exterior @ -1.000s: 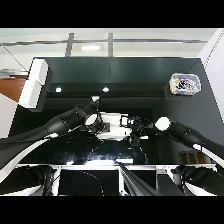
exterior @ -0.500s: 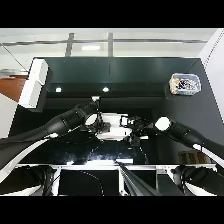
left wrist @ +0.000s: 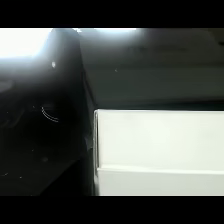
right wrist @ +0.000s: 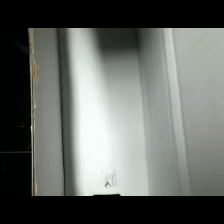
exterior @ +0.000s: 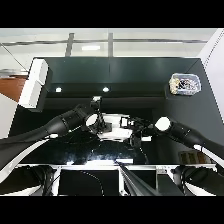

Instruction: Fold the box and place the chain.

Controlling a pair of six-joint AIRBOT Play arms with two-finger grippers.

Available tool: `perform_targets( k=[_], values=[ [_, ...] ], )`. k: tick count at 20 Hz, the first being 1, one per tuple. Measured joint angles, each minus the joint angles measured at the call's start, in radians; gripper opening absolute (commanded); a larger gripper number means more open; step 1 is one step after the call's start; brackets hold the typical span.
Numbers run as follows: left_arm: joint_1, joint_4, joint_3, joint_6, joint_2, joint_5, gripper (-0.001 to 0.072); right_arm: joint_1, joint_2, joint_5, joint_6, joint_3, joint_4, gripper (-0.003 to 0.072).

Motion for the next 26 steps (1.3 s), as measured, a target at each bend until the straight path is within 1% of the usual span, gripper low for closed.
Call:
perform_targets(
  k=[6, 10, 11, 12, 13, 15, 16, 17, 18, 19, 20, 21, 23, 24, 26],
  values=[
    [0.0, 0.03, 0.0, -0.003, 0.0, -0.035, 0.0024, -0.008, 0.078, 0.05, 0.051, 0.0, -0.164, 0.0711],
    [-0.006, 0.061, 0.0, -0.017, 0.0, -0.051, 0.0024, -0.014, 0.099, 0.053, 0.071, 0.0, -0.201, 0.071],
    [-0.008, 0.069, 0.0, -0.022, 0.001, -0.051, 0.0024, -0.014, 0.101, 0.053, 0.072, 0.0, -0.195, 0.0617],
    [-0.01, 0.075, 0.0, -0.025, 0.001, -0.051, 0.0024, -0.014, 0.102, 0.052, 0.072, 0.0, -0.182, 0.0504],
    [-0.011, 0.08, 0.0, -0.028, 0.001, -0.051, 0.0024, -0.014, 0.103, 0.049, 0.071, 0.0, -0.171, 0.0481],
    [-0.013, 0.086, 0.0, -0.031, 0.001, -0.051, 0.0024, -0.013, 0.104, 0.043, 0.069, 0.0, -0.15, 0.0476],
    [-0.013, 0.088, 0.0, -0.032, 0.001, -0.051, 0.0025, -0.013, 0.104, 0.038, 0.066, 0.0, -0.139, 0.046],
    [-0.014, 0.089, 0.0, -0.034, 0.001, -0.052, 0.0025, -0.013, 0.103, 0.034, 0.066, 0.0, -0.128, 0.028],
    [-0.014, 0.089, 0.0, -0.034, 0.001, -0.052, 0.0025, -0.013, 0.101, 0.031, 0.066, 0.0, -0.111, 0.026],
    [-0.014, 0.09, 0.0, -0.035, 0.001, -0.052, 0.0025, -0.011, 0.097, 0.027, 0.065, 0.0, -0.09, 0.0259],
    [-0.014, 0.091, 0.0, -0.035, 0.001, -0.053, 0.0025, -0.007, 0.092, 0.023, 0.064, 0.0, -0.074, 0.0199],
    [-0.014, 0.091, 0.0, -0.035, 0.001, -0.053, 0.0025, 0.0, 0.086, 0.02, 0.063, 0.0, -0.061, 0.018],
    [-0.014, 0.091, 0.0, -0.036, 0.001, -0.055, 0.0025, 0.017, 0.074, 0.01, 0.063, 0.0, -0.034, 0.0166],
    [-0.014, 0.09, 0.0, -0.036, 0.001, -0.055, 0.0026, 0.027, 0.069, 0.0, 0.063, 0.0, -0.017, 0.0122],
    [-0.014, 0.09, 0.0, -0.036, 0.001, -0.056, 0.0026, 0.048, 0.063, -0.031, 0.063, 0.0, 0.019, 0.0122]
  ],
)
